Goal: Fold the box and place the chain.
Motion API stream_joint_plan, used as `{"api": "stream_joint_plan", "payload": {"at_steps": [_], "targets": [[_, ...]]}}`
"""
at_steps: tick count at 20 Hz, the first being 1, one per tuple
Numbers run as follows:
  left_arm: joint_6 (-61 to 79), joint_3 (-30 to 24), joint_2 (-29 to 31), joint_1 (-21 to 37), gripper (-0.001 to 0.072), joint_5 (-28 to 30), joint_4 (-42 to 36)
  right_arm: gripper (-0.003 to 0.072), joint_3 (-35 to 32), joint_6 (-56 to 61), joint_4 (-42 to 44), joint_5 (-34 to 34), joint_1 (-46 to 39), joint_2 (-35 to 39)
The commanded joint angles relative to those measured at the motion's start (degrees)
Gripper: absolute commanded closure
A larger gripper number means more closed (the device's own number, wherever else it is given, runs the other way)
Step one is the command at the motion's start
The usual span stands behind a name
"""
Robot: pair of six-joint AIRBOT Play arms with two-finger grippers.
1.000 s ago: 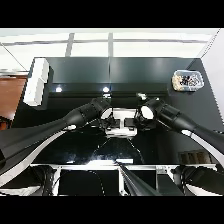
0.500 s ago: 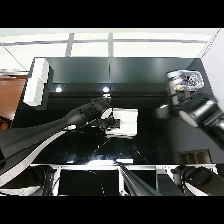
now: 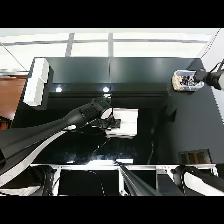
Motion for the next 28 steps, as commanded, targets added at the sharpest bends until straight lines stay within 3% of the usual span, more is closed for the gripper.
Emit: {"api": "stream_joint_plan", "payload": {"at_steps": [1,4,7,8,10,14,16,24,27,28], "targets": [[0.1,0.0,0.0,0.0,0.0682,0.3,0.0,-0.0034,17.6,-5.9,9.5,10.4,-5.5,-17.5],[0.1,0.0,0.0,0.0,0.0682,0.0,0.0,-0.0034,33.6,-11.3,13.8,24.6,-7.0,-31.1],[0.1,0.0,-0.1,0.0,0.0682,0.4,0.0,-0.0034,40.4,-14.1,14.4,26.7,-7.1,-37.6],[0.1,0.0,-0.1,0.0,0.0682,0.5,0.0,-0.0034,40.7,-14.0,14.4,26.0,-7.2,-38.2],[0.0,0.0,-0.1,0.0,0.0682,0.4,0.0,0.0058,40.9,-14.0,14.4,24.7,-7.6,-39.0],[0.1,0.0,-0.1,0.0,0.0682,0.3,0.0,0.0061,40.9,-15.9,14.4,21.3,-7.7,-39.3],[0.1,0.0,-0.1,0.0,0.0682,0.3,0.0,0.0120,41.0,-16.0,14.2,20.6,-7.7,-39.9],[0.1,0.0,-0.1,0.0,0.0682,0.3,0.0,0.0120,41.0,-15.9,11.6,19.6,-7.7,-42.8],[0.1,0.0,-0.1,0.0,0.0682,0.3,0.0,0.0319,41.1,-15.9,10.9,19.8,-7.7,-42.8],[0.1,0.0,-0.1,0.0,0.0682,0.3,0.0,0.0500,41.2,-15.9,10.8,20.4,-7.7,-42.8]]}}
